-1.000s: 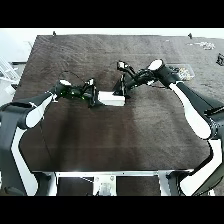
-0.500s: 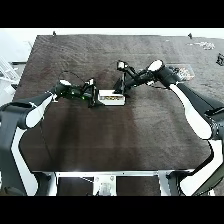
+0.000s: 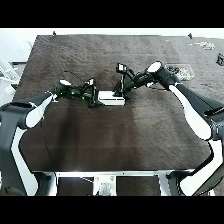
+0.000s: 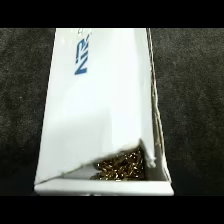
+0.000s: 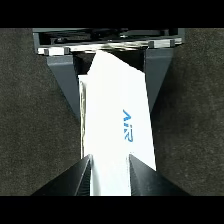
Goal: Fold the box and place the chain.
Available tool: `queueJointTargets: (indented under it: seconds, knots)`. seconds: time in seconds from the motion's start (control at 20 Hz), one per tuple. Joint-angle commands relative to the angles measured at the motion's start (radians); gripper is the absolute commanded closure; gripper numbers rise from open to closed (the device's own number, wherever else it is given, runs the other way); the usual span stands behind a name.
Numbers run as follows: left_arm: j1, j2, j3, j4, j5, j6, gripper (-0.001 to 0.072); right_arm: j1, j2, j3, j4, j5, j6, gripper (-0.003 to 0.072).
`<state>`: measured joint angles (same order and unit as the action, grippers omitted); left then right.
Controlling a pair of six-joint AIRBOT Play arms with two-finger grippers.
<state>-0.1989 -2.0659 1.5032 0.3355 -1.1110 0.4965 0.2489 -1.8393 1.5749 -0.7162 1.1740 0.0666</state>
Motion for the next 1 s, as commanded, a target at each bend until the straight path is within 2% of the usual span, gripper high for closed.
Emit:
queueJointTargets:
  seconds: [0.0,0.3,0.7,0.9,0.95]
  knots:
    - [0.001,0.001,0.000,0.000,0.000,0.000,0.0167,0.006,0.000,-0.012,0.002,0.001,0.000,0.0414]
    - [0.001,0.001,0.000,0.000,0.000,0.000,0.0167,0.014,0.000,-0.044,0.003,0.000,0.000,0.0417]
    - [0.001,0.001,0.000,0.000,0.000,0.000,0.0167,-0.006,0.000,-0.076,0.115,0.001,-0.053,0.0384]
    - [0.001,0.001,0.000,0.000,0.000,0.000,0.0167,-0.061,0.000,-0.076,0.298,0.002,-0.079,0.0387]
    - [0.001,0.001,0.000,0.000,0.000,0.000,0.0167,-0.072,0.000,-0.076,0.322,0.001,-0.079,0.0435]
